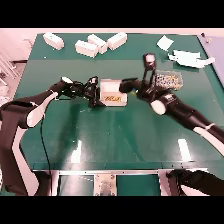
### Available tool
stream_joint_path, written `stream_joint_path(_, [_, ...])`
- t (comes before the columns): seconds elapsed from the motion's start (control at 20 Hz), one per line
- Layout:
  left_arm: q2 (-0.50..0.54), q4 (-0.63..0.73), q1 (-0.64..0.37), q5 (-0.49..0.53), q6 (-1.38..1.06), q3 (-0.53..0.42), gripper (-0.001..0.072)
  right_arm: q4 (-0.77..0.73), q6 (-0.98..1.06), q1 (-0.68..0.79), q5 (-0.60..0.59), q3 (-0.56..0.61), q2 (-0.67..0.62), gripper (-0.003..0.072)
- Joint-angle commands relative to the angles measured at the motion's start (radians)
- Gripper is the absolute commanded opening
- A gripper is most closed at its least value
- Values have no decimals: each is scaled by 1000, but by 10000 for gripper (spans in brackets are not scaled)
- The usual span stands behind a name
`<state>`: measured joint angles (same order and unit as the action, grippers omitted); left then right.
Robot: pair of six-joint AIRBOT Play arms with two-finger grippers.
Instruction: Fold the box and place the chain.
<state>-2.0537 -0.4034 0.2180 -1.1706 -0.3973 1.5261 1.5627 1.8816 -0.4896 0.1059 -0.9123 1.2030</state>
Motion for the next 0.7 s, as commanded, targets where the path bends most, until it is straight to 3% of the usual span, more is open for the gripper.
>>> stream_joint_path(0.0, [1, 0, -1, 0, 0, 1, 469, 0, -179, 125, 58, -58, -27, 8])
stream_joint_path(0.15, [1, 0, -1, 0, 0, 1, 469, -27, -372, 200, 137, -134, 48, 8])
stream_joint_path(0.3, [1, 0, -1, 0, 0, 1, 469, -188, -701, 212, 269, -262, 164, 8])
stream_joint_path(0.45, [1, 0, -1, 0, 0, 1, 469, -507, -1062, 266, 441, -398, 284, 8])
stream_joint_path(0.65, [1, 0, -1, 0, 0, 1, 468, -968, -1481, 380, 877, -584, 461, 8])
